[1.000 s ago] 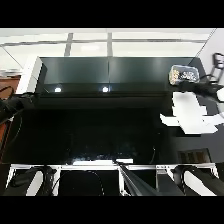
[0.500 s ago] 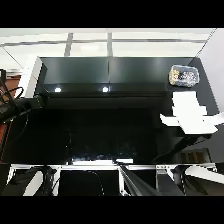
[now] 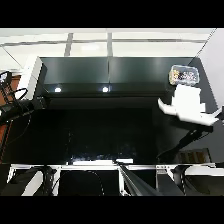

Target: Fold the box and place the chain.

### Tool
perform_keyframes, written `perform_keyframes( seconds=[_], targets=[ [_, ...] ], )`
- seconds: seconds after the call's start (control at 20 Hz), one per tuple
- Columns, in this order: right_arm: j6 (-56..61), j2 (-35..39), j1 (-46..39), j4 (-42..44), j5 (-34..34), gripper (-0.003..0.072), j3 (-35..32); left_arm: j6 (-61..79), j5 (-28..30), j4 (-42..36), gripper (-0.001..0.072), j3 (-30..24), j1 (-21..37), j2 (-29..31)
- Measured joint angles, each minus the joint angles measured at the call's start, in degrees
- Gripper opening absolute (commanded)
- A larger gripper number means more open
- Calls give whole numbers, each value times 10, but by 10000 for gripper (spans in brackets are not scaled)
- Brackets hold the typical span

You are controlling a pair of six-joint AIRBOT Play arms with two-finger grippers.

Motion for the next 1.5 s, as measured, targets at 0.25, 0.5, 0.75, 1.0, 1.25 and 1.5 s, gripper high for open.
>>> perform_keyframes(
  seconds=[0.25,0.5,0.75,1.0,1.25,1.5],
  targets=[
    [-11,58,23,56,40,16,-12,0,0,0,707,0,0,0],
    [-27,191,86,197,18,16,-139,0,-5,-8,707,0,0,-1],
    [-58,329,226,356,-99,16,-339,0,-23,-45,704,0,-17,-9],
    [-85,374,431,471,-256,16,-460,39,-5,-134,704,6,-104,-67],
    [-90,383,600,530,-397,16,-498,134,-57,-308,705,60,-169,-211],
    [-90,385,674,545,-443,16,-506,191,-127,-412,705,129,-183,-363]
  ],
)
